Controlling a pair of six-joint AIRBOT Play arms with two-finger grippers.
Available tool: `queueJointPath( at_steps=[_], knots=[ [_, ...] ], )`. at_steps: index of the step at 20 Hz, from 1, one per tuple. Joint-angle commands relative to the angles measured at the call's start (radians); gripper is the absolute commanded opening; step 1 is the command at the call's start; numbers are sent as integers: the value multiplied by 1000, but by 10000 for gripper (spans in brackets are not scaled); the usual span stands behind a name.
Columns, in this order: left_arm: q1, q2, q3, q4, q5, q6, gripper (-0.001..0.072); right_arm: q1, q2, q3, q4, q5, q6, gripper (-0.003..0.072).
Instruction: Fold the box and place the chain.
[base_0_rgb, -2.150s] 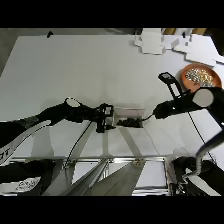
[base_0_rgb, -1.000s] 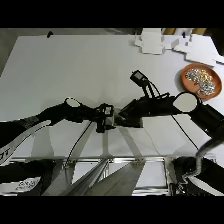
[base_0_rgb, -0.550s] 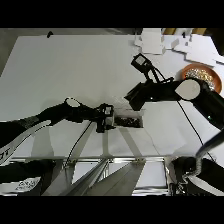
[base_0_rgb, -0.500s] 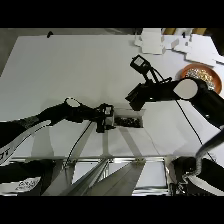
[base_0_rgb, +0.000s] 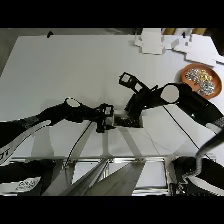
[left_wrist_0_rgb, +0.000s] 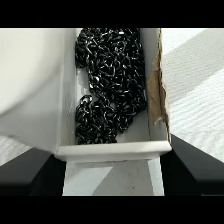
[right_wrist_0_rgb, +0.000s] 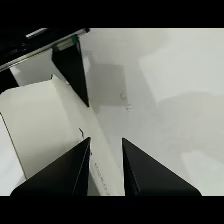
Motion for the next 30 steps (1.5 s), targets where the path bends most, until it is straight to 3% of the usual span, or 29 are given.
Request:
queueJointPath(
  at_steps=[1, 12, 14, 21, 30],
  knots=[
    [0, 0, 0, 0, 0, 0, 490, 26, -3, -3, -4, 8, -49, 223],
    [0, 0, 0, 0, 0, 0, 490, 87, 10, -72, -4, 14, -205, 234],
    [0, 0, 0, 0, 0, 0, 490, 87, 29, -72, -4, 26, -215, 297],
    [0, 0, 0, 0, 0, 0, 490, 105, 51, -76, 14, 59, -341, 346],
    [0, 0, 0, 0, 0, 0, 490, 136, 51, -77, 10, 3, -377, 341]
  ],
)
